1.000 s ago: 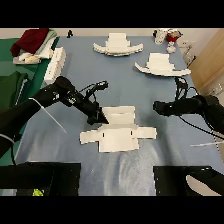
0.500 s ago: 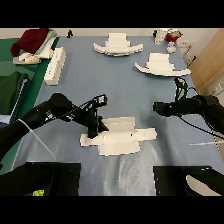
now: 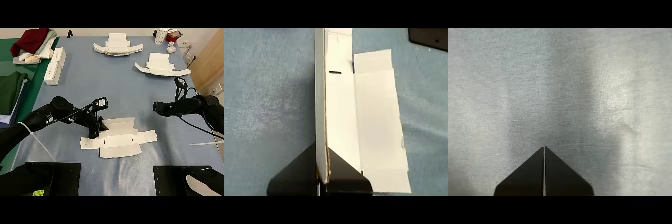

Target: Fold the box.

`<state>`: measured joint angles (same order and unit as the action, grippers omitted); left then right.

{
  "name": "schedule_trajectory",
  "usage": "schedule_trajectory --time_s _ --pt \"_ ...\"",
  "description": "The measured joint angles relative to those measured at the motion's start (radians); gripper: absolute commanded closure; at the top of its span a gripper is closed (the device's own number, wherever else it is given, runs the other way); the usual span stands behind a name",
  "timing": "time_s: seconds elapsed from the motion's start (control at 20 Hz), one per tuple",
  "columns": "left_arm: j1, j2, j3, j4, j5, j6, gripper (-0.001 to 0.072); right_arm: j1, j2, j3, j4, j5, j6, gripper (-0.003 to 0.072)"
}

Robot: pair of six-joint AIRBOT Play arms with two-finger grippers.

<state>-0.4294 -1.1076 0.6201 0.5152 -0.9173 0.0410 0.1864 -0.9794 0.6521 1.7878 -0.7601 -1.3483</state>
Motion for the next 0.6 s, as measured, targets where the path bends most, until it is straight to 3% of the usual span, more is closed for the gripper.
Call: schedule_trajectory --time_s 0.6 --pt "-0.001 -0.035 -0.001 0.002 -0.068 0.021 0.0694 0.000 0.000 0.000 0.005 -0.035 0.000 0.0684"
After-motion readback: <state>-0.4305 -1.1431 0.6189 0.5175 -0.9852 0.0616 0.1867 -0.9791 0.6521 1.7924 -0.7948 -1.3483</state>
